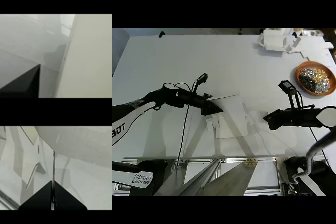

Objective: Fold the box and place the chain.

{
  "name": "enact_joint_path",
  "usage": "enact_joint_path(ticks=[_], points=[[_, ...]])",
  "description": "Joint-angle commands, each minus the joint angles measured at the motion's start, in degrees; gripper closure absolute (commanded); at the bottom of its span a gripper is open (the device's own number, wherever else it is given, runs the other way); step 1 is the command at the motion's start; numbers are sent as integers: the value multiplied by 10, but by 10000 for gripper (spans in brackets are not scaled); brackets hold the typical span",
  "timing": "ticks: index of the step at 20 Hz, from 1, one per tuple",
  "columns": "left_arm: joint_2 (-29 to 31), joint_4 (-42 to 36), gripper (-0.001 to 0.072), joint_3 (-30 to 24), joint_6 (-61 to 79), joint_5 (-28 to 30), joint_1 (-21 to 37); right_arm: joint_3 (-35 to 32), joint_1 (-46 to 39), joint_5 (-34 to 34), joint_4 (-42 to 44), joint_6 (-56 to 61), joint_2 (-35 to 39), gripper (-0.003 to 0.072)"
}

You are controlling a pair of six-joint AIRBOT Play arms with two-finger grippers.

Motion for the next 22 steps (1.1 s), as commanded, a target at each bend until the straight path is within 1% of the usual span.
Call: enact_joint_path(ticks=[1, 2, 3, 4, 7, 8, 10, 11, 12, 14, 15, 18, 19, 22], points=[[-10, 0, 400, 1, 17, -3, -5, 0, 1, 0, 0, 0, 0, 666], [-11, -5, 478, 1, 21, 2, -5, 0, 1, 0, 0, 0, 0, 667], [-11, -12, 615, 1, 27, 6, -5, 0, 1, 0, 0, 0, 0, 667], [-10, -14, 693, 1, 38, 9, -5, 0, 1, 0, 0, 0, 0, 667], [-10, -5, 701, 1, 59, 13, -5, 0, 1, 1, 3, 0, 0, 665], [-9, 1, 703, 1, 75, 13, -5, 0, 1, 2, 7, 0, 0, 632], [-7, 5, 704, 1, 122, 13, -5, 0, 1, 5, 25, 0, 0, 469], [-2, 5, 704, 1, 143, 14, -5, 0, 1, 7, 34, 0, 0, 411], [3, 5, 704, 1, 148, 14, -6, 0, 1, 8, 37, 0, 1, 382], [23, 28, 702, 1, 148, 14, -11, 1, 0, 9, 35, 0, 5, 379], [35, 55, 701, 1, 149, 15, -17, 3, 0, 9, 34, -2, 8, 376], [69, 172, 701, 1, 148, 55, -54, 19, 0, 9, 32, -3, 15, 367], [75, 188, 701, 1, 148, 73, -70, 27, 0, 8, 32, -7, 16, 367], [76, 153, 701, 1, 148, 133, -103, 35, 0, 6, 31, -9, 16, 368]])
